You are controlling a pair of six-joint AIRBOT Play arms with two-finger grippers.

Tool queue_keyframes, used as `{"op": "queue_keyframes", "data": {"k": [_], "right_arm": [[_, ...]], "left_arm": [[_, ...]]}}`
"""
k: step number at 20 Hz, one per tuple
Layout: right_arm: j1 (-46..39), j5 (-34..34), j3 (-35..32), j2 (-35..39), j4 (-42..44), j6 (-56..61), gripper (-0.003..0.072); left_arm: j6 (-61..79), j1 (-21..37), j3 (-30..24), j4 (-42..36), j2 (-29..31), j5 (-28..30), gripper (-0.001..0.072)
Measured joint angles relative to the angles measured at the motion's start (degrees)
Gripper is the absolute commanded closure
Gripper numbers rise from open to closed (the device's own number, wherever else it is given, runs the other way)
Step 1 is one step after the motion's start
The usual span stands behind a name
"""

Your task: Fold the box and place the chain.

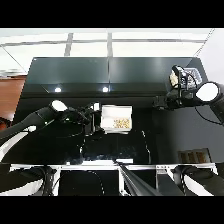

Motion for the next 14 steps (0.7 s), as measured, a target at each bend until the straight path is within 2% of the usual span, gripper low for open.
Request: {"op": "queue_keyframes", "data": {"k": [6, 7, 8, 9, 13, 14], "right_arm": [[0.0, -1.86, 0.0, 0.0, -0.02, 0.0, 0.0352], [0.0, -2.4, 0.0, -0.02, -0.02, 0.0, 0.0302], [0.11, -3.08, 0.0, -0.04, -0.02, -0.17, 0.0148], [0.24, -3.87, 0.0, -0.04, -0.07, -0.9, 0.0113], [1.22, -7.56, 0.0, -0.37, 0.15, -5.05, 0.0113], [1.31, -8.04, 0.0, -0.63, 0.5, -5.79, 0.0112]], "left_arm": [[1.6, -0.02, 0.0, -0.31, -0.09, -0.57, -0.0003], [1.88, -0.02, 0.0, -0.37, -0.09, -0.68, -0.0003], [2.03, -0.02, 0.0, -0.44, -0.09, -1.03, -0.0003], [2.25, -0.04, 0.0, -0.42, -0.09, -1.09, -0.0002], [2.49, -0.68, 0.0, -0.57, -0.11, -1.81, -0.0001], [2.56, -1.09, 0.0, -0.59, -0.11, -1.84, 0.0026]]}}
